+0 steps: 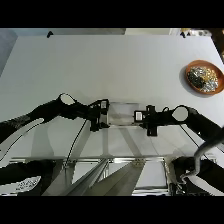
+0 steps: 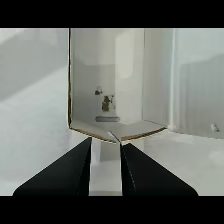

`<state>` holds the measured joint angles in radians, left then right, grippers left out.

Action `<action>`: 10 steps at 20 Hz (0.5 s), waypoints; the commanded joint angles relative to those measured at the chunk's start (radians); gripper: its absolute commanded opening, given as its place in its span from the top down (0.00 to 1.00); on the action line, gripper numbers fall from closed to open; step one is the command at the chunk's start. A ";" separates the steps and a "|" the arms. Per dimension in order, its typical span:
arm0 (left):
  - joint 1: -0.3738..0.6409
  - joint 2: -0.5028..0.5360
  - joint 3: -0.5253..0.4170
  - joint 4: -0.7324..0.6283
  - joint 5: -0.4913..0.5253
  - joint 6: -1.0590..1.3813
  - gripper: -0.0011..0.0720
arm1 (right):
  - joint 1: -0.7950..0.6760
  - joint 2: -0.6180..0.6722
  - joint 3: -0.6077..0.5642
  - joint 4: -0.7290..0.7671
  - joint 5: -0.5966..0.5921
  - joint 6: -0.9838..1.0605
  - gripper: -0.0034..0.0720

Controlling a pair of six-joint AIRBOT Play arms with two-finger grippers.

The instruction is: Fold the box and place the chain.

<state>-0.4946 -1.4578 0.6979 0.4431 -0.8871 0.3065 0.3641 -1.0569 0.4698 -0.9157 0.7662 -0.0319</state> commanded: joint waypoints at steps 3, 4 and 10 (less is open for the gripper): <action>0.000 0.000 0.000 0.000 0.000 0.000 0.61 | -0.004 -0.035 0.000 0.074 0.004 -0.003 0.84; 0.000 0.000 0.000 0.000 0.000 0.000 0.61 | -0.004 -0.037 -0.001 0.071 0.002 -0.003 0.90; 0.000 0.000 0.000 0.000 0.000 0.000 0.61 | -0.004 -0.037 -0.001 0.105 -0.030 -0.004 0.89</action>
<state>-0.4946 -1.4578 0.6979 0.4431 -0.8875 0.3058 0.3611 -1.0927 0.4698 -0.8379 0.7502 -0.0353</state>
